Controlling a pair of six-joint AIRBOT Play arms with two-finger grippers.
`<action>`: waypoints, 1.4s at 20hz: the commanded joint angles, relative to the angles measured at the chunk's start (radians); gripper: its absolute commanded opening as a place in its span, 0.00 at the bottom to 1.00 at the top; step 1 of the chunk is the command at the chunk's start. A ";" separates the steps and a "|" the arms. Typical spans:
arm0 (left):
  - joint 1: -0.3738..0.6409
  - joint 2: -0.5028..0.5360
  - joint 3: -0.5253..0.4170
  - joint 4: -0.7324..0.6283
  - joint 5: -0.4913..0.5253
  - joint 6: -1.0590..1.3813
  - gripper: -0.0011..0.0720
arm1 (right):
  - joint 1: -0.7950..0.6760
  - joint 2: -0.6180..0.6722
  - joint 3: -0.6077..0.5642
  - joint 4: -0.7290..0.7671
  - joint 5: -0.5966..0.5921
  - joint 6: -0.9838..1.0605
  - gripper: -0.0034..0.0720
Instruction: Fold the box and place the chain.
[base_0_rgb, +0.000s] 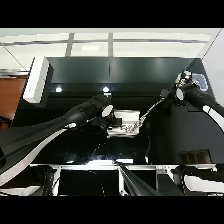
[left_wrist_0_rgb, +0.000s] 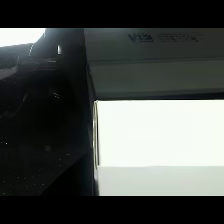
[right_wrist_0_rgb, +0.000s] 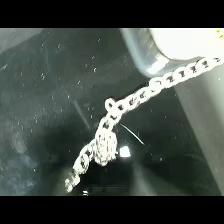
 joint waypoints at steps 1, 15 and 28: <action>0.000 -0.001 0.000 0.000 0.000 0.000 0.06 | 0.001 -0.008 0.003 0.012 -0.019 0.000 0.38; 0.000 -0.001 0.000 0.001 0.003 0.000 0.06 | 0.003 0.242 0.060 0.212 0.186 -0.458 0.06; 0.000 -0.001 0.000 0.000 0.003 0.000 0.06 | 0.003 0.795 0.243 0.580 0.401 -0.689 0.06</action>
